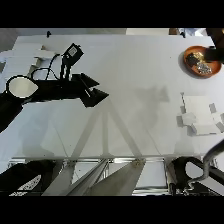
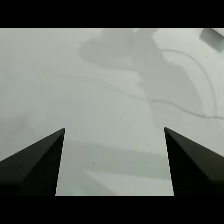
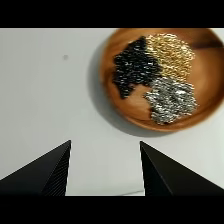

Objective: Fold the box and place the chain.

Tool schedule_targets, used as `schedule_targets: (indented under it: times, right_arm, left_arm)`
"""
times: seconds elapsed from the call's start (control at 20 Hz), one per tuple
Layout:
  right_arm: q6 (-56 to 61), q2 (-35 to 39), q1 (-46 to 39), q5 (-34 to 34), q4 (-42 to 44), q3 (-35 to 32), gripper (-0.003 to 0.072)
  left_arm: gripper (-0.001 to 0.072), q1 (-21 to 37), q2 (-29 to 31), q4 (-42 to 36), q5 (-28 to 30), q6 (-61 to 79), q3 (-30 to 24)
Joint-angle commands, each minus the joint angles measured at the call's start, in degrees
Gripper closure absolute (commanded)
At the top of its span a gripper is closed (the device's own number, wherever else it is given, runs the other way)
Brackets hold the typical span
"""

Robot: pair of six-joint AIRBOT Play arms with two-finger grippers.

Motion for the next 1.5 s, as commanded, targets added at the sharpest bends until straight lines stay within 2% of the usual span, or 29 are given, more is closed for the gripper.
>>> schedule_targets:
  times: [0.0, 0.15, 0.3, 0.4, 0.6, 0.7, 1.0, 1.15, 1.3, 1.45]
  right_arm:
    - [-4.8, 0.0, -14.4, 7.6, -0.7, 3.1, 0.0180]
    - [-9.4, 0.0, -26.5, 14.3, 1.0, 3.1, 0.0155]
    - [-10.3, -0.9, -35.8, 13.2, 7.3, 3.1, 0.0155]
    - [-10.7, -3.3, -39.8, 15.4, 9.1, 3.1, 0.0155]
    - [-18.1, -12.1, -45.4, 28.0, 10.0, 3.1, 0.0155]
    - [-23.8, -15.9, -45.9, 31.5, 10.6, 3.1, 0.0155]
    - [-36.7, -21.8, -45.8, 30.4, 15.7, 3.1, 0.0165]
    - [-38.3, -24.4, -45.0, 30.3, 16.5, 3.1, 0.0168]
    - [-39.3, -27.2, -42.7, 29.4, 16.3, 3.1, 0.0257]
    - [-37.9, -28.9, -39.4, 27.3, 9.8, 3.1, 0.0275]
  left_arm:
    - [0.0007, 0.0, 0.0, 0.0, 0.0, 0.0, 0.0]
    - [0.0007, 0.0, 0.0, 0.0, 0.0, 0.0, 0.0]
    - [0.0007, 0.0, 0.0, 0.0, 0.0, 0.0, 0.0]
    - [0.0007, 0.0, 0.0, 0.0, 0.0, 0.0, 0.0]
    - [0.0007, 0.0, 0.0, 0.0, 0.0, 0.0, 0.0]
    - [0.0007, 0.0, 0.0, 0.0, 0.0, 0.0, 0.0]
    - [0.0007, 0.0, 0.0, 0.0, 0.0, 0.0, 0.0]
    - [0.0007, 0.0, 0.0, 0.0, 0.0, 0.0, 0.0]
    - [0.0007, 0.0, 0.0, 0.0, 0.0, 0.0, 0.0]
    - [0.0007, 0.0, 0.0, 0.0, 0.0, 0.0, 0.0]
